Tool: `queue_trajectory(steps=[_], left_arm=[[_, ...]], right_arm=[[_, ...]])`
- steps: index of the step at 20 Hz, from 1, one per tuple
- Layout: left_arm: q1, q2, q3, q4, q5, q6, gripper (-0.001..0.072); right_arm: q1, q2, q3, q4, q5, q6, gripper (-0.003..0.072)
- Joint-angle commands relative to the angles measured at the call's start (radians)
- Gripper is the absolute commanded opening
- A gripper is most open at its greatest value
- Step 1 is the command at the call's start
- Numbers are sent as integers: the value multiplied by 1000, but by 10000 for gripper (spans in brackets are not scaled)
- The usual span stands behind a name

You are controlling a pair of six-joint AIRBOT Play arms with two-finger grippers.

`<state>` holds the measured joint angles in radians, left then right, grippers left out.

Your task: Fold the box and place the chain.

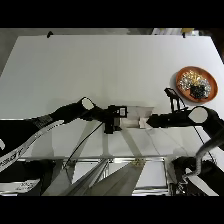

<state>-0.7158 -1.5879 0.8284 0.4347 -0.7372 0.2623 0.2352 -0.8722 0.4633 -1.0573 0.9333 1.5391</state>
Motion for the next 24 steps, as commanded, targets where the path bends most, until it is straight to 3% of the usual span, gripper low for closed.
queue_trajectory(steps=[1,9,19,24], left_arm=[[1,0,0,0,0,0,390],[1,0,0,0,0,0,390],[1,0,0,0,0,0,390],[1,0,0,0,0,0,390]], right_arm=[[102,-30,58,-153,-10,227,297],[315,-231,190,-412,119,636,296],[370,-327,218,-485,72,750,265],[375,-328,218,-485,34,757,149]])
